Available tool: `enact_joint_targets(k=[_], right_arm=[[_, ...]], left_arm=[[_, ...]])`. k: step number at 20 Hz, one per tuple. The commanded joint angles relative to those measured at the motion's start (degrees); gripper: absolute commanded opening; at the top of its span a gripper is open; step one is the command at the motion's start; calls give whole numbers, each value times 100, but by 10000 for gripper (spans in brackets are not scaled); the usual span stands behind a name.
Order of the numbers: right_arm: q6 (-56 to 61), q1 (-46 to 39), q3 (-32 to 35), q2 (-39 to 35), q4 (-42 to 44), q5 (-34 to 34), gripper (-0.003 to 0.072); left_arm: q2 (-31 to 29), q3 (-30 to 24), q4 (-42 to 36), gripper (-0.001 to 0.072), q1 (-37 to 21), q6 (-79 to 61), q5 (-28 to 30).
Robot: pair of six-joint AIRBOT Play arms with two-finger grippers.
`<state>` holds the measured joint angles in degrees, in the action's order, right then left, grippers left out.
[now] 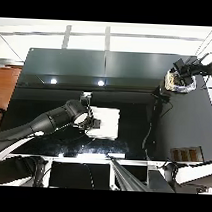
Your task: Fold the box and place the chain.
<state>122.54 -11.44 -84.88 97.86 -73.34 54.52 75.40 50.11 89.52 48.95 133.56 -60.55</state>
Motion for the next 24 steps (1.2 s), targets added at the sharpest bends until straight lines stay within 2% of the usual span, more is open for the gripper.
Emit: enact_joint_targets(k=[1, 6, 24], right_arm=[[28, 2, -74, 2, -208, 216, 461], [162, 2, -74, 4, -592, 417, 461], [175, 0, -81, 352, -247, 203, 444]], left_arm=[[0, -2, 2, 28, -2, 0, 0], [0, -2, 2, 28, -2, 0, 0], [0, -2, 2, 28, -2, 0, 2]])
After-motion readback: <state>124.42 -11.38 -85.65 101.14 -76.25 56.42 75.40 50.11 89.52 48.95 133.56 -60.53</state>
